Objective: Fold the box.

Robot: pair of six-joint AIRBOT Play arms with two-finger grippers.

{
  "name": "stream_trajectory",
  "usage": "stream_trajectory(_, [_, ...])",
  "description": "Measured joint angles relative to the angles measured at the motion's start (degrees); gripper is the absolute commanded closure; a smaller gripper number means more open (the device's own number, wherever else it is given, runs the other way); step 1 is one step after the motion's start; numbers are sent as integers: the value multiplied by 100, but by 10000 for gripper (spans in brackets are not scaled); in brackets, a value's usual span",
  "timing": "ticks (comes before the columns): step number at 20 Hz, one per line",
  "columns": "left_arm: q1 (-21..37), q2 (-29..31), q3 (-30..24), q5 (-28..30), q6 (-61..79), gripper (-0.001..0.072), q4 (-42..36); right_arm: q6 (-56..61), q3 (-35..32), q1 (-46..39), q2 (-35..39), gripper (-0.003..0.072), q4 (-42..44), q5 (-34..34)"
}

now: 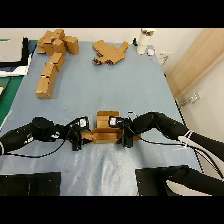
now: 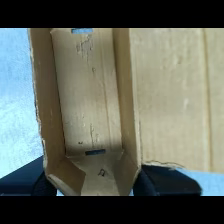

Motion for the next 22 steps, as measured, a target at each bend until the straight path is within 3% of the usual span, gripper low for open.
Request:
stream_trajectory(1, [-11,-31,13,-20,50,304,-24,0,-2,0,0,91,-2,-7])
stream_trajectory(3, [-17,-70,26,-72,138,471,-81,0,0,0,-2,92,-4,-4])
stream_trajectory(11, [-59,-166,37,-125,706,481,-511,2,0,0,0,91,-4,-4])
stream_trajectory(12, [-59,-184,37,-125,745,567,-529,0,0,0,0,91,-4,-4])
stream_trajectory(13, [-59,-199,39,-125,791,595,-573,2,0,0,0,92,-4,-4])
stream_trajectory(22, [-223,-289,57,-122,1231,595,-1108,2,0,0,0,91,-4,-4])
